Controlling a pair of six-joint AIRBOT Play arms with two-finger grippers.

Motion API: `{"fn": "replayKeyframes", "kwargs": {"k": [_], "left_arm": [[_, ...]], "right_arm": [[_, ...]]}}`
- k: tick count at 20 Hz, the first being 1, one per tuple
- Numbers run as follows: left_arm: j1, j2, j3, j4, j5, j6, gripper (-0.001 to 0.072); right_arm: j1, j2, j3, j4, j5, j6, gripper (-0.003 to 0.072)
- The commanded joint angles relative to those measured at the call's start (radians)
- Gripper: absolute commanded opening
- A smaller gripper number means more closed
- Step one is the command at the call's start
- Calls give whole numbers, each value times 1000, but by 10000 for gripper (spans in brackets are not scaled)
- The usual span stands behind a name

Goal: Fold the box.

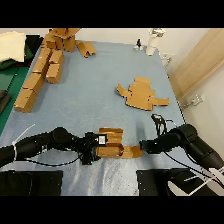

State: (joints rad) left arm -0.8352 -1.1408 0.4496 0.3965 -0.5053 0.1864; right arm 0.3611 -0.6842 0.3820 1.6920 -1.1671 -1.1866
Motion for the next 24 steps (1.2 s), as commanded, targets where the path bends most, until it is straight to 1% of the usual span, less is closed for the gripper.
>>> {"fn": "replayKeyframes", "kwargs": {"k": [1, 3, 10, 13, 17, 21, 24], "left_arm": [[0, 0, 0, 0, 0, 0, 560], [0, 0, 0, 0, 0, 0, 560], [0, 0, 0, 0, 0, 0, 560], [0, 0, 0, 0, 0, 0, 560], [0, 0, 0, 0, 0, 0, 560], [0, 0, 0, 0, 0, 0, 560], [0, 0, 0, 0, 0, 0, 560]], "right_arm": [[1, -13, -24, 142, 81, -48, 4], [1, -13, -24, 184, 94, -64, 4], [1, -15, -29, 196, 106, -64, 3], [2, -36, -47, 260, 121, -99, 4], [50, -46, -47, 311, 165, -115, 3], [93, -43, -42, 344, 172, -113, 3], [96, -12, -30, 344, 172, -105, 4]]}}
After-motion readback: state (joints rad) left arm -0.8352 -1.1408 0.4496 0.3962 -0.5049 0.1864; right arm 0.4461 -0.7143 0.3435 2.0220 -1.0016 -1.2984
